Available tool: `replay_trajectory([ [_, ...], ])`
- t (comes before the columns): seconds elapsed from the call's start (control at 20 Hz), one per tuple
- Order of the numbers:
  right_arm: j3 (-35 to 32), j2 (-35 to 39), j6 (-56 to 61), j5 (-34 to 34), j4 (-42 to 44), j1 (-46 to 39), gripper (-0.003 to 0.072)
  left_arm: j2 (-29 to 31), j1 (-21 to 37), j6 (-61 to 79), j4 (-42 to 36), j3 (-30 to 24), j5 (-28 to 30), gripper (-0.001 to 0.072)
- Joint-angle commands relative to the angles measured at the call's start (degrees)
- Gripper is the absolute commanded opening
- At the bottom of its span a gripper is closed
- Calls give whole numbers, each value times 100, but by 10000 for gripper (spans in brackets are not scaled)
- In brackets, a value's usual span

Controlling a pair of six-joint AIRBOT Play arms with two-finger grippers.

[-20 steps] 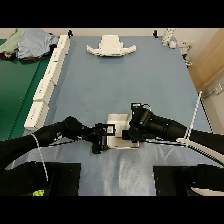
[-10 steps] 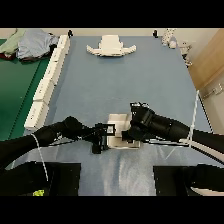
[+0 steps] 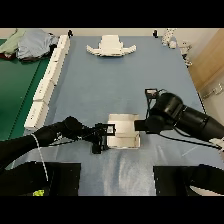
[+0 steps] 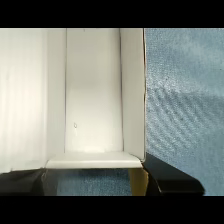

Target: Fold the box.

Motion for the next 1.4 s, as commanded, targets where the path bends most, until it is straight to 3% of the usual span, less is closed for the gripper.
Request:
replay_trajectory([
  [0.0,-72,55,-901,94,184,-1115,4,-2,-2,0,2,7,2,451],
  [0.1,-116,-205,-1954,787,1274,-2081,3,-2,-2,0,2,7,2,451],
  [0.25,-109,-844,-3982,1344,3620,-3320,4,-2,-2,0,2,7,2,452],
  [0.4,-92,-1683,-5788,1108,5547,-4175,4,-2,0,0,0,7,2,451],
  [0.5,61,-2234,-6623,494,6100,-4371,4,-2,0,0,2,7,2,451],
  [0.7,398,-3032,-7427,-734,6577,-4186,4,-2,-2,0,2,7,2,451],
  [0.95,601,-3008,-8089,-1172,6572,-3783,3,-2,-2,0,2,7,2,452],
  [1.2,588,-2378,-8559,-968,6310,-3427,3,-2,-2,0,2,7,2,451],
  [1.35,400,-1722,-8693,-76,5886,-3036,3,-2,-2,0,2,7,2,451],
])
